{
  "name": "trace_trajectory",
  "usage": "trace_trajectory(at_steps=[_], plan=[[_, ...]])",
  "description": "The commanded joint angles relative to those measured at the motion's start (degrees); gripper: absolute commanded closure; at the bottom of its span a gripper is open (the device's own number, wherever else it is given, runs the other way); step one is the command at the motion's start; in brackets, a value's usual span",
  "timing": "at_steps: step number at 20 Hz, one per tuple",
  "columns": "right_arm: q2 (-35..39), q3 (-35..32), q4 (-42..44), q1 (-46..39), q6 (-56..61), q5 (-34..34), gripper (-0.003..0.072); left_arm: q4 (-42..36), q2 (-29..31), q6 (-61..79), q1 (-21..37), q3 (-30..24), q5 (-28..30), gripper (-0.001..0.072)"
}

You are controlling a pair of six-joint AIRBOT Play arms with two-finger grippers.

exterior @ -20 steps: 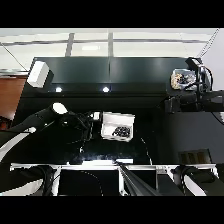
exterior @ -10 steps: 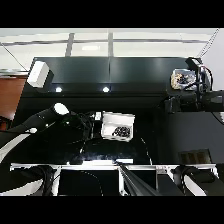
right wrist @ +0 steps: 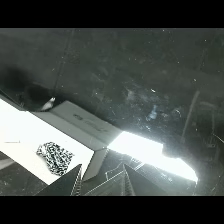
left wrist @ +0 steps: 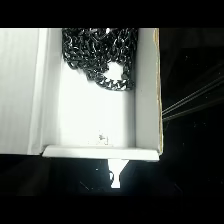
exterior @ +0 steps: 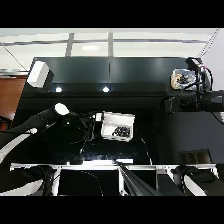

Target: Fold the box and place the chain.

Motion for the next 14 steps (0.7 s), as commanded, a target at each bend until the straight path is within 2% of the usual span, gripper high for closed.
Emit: trace_trajectory(at_steps=[1,2,3,4,5,8,11,14], plan=[[0.0,0.0,-0.48,0.04,-0.02,-0.33,0.0372,-0.55,-0.02,0.09,-0.04,0.07,-0.07,0.0188],[0.0,0.0,-1.29,0.07,-0.02,-1.09,0.0372,-0.55,-0.02,0.13,-0.04,0.07,-0.09,0.0315],[0.0,-0.04,-2.58,0.07,0.0,-2.34,0.0371,-0.55,-0.02,0.13,-0.04,0.07,-0.09,0.0343],[-0.07,-0.13,-3.87,0.07,0.02,-4.09,0.031,-0.55,-0.02,0.13,-0.04,0.07,-0.09,0.0344],[-0.31,-0.13,-4.44,0.31,-0.11,-5.2,-0.0034,-0.55,-0.02,0.13,-0.04,0.07,-0.09,0.0344],[-3.74,-0.13,-4.63,3.52,-0.61,-7.85,-0.0034,-0.55,-0.02,0.13,-0.04,0.07,-0.09,0.0344],[-11.13,-0.11,-2.99,6.08,-0.76,-12.94,-0.0034,-0.55,-0.02,0.13,-0.04,0.07,-0.09,0.0344],[-18.23,-0.11,5.46,6.05,-6.95,-16.81,-0.0034,-0.55,-0.02,0.13,-0.04,0.07,-0.09,0.0343]])
